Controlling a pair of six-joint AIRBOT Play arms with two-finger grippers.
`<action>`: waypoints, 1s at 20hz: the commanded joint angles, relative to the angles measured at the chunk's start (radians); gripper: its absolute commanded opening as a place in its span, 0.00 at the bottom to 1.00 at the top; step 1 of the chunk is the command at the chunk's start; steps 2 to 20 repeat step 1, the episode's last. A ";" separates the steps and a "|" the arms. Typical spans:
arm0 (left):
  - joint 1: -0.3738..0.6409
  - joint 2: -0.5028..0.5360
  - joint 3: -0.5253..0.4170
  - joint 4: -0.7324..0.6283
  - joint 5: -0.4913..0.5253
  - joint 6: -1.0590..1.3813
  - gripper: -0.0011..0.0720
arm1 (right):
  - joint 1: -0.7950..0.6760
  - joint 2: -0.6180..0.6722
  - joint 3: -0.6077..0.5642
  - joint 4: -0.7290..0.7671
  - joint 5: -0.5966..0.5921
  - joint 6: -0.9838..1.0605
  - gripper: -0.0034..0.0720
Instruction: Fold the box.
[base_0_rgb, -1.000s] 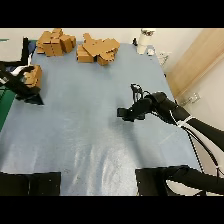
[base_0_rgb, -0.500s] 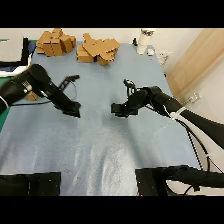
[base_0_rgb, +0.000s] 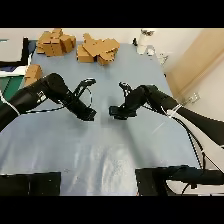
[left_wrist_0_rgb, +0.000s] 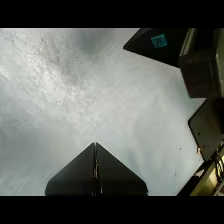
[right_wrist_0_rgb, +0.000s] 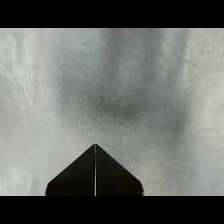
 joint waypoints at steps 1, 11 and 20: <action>-0.009 0.001 -0.001 -0.001 0.013 -0.003 0.03 | 0.001 -0.001 0.002 -0.002 -0.021 -0.003 0.05; -0.009 0.001 -0.001 -0.001 0.013 -0.003 0.03 | 0.001 -0.001 0.002 -0.002 -0.021 -0.003 0.05; -0.009 0.001 -0.001 -0.001 0.013 -0.003 0.03 | 0.001 -0.001 0.002 -0.002 -0.021 -0.003 0.05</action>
